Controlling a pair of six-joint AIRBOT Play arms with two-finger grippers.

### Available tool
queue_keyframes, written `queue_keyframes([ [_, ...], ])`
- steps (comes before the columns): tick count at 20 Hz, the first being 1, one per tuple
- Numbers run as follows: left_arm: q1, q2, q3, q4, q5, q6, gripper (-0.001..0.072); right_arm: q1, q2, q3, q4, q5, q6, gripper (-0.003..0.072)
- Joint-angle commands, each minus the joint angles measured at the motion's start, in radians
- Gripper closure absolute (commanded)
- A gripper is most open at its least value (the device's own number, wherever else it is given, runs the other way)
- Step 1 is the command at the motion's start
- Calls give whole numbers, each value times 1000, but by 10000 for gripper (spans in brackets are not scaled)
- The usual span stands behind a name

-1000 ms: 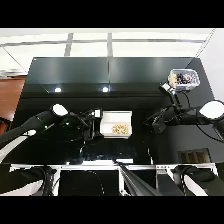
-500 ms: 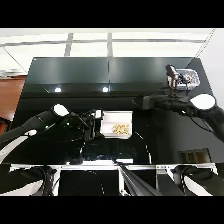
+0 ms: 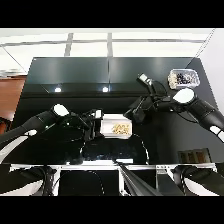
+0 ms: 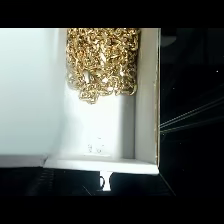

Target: Fold the box and place the chain.

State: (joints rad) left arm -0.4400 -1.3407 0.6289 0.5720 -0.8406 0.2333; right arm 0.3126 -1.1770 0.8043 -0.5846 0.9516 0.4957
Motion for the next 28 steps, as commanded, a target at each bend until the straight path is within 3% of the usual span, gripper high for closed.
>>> queue_keyframes([
  [1, 0, 0, 1, 0, 0, 0, 302, 21, -6, 8, -75, 107, -141, -23],
  [7, -1, 0, 0, 0, 0, 0, 302, 83, -6, 8, -93, 68, -275, -23],
  [18, -1, 0, 0, 0, -1, 0, 302, 133, -6, 8, -192, 55, -280, -22],
  [19, -1, 0, 0, 0, -1, 0, 302, 139, -6, 8, -196, 54, -280, 40],
  [20, -1, 0, 0, 0, -1, 0, 302, 141, -6, 8, -196, 54, -280, 182],
  [21, -1, 0, 0, 0, -1, 0, 302, 140, -6, 8, -196, 54, -279, 253],
  [23, -1, 0, 0, 0, -1, 0, 302, 140, -6, 8, -203, 53, -272, 254],
  [24, -1, 0, 0, 0, -1, 0, 302, 140, -6, 8, -203, 54, -269, 289],
  [25, -1, 0, 0, 0, -1, 0, 302, 140, -6, 8, -203, 54, -265, 374],
  [28, -1, 0, 0, 0, -1, 0, 302, 140, -6, 8, -207, 58, -265, 378],
])
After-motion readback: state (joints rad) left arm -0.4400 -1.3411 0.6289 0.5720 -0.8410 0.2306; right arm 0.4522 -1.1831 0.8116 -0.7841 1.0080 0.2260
